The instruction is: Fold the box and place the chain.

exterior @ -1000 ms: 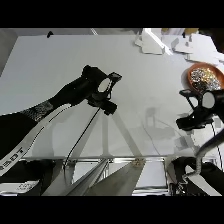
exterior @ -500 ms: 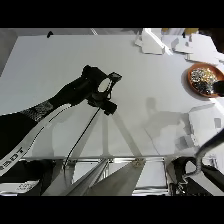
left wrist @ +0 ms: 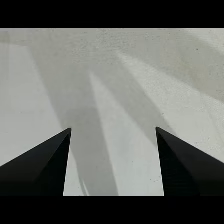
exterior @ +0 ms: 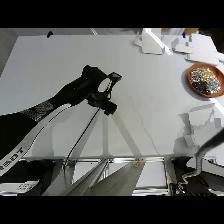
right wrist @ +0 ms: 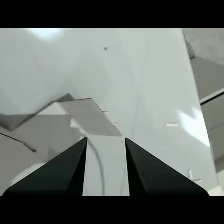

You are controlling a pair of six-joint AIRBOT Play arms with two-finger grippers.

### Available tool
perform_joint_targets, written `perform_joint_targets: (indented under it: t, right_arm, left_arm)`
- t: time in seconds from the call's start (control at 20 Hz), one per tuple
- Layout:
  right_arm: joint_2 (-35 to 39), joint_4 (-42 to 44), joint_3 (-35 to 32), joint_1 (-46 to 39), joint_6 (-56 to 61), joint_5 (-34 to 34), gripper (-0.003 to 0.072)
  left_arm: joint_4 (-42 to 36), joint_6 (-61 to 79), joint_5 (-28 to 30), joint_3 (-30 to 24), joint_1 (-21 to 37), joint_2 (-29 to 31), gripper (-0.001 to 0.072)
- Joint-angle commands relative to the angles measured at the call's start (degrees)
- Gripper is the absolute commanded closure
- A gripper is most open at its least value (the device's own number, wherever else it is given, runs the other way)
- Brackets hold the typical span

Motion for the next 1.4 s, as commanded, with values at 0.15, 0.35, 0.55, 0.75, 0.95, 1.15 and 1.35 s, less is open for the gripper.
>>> perform_joint_targets:
  t: [0.15,0.35,0.55,0.75,0.95,1.15,1.35]
  right_arm:
    - [-5.0,13.6,0.1,-10.3,-33.0,0.7,0.029]
    - [-8.1,13.2,0.1,-10.3,-34.0,-0.7,0.0212]
    - [-10.9,13.6,0.1,-10.3,-34.0,-0.6,0.0223]
    - [-11.5,18.9,0.1,-10.3,-34.9,4.0,0.0415]
    - [-11.5,20.7,0.1,-10.1,-36.5,12.9,0.0669]
    - [-7.8,22.8,0.1,-4.3,-36.1,16.9,0.0671]
    - [-3.1,38.1,-0.1,7.3,-35.8,17.8,0.0672]
  left_arm:
    - [0.0,0.0,0.0,0.0,0.0,0.0,0.0129]
    - [0.0,0.0,0.0,0.0,0.0,0.0,0.0129]
    - [0.0,0.0,0.0,0.0,0.0,0.0,0.0129]
    - [0.0,0.0,0.0,0.0,0.0,0.0,0.0129]
    - [0.0,0.0,0.0,0.0,0.0,0.0,0.0129]
    - [0.0,0.0,0.0,0.0,0.0,0.0,0.0129]
    - [0.0,0.0,0.0,0.0,0.0,0.0,0.0129]
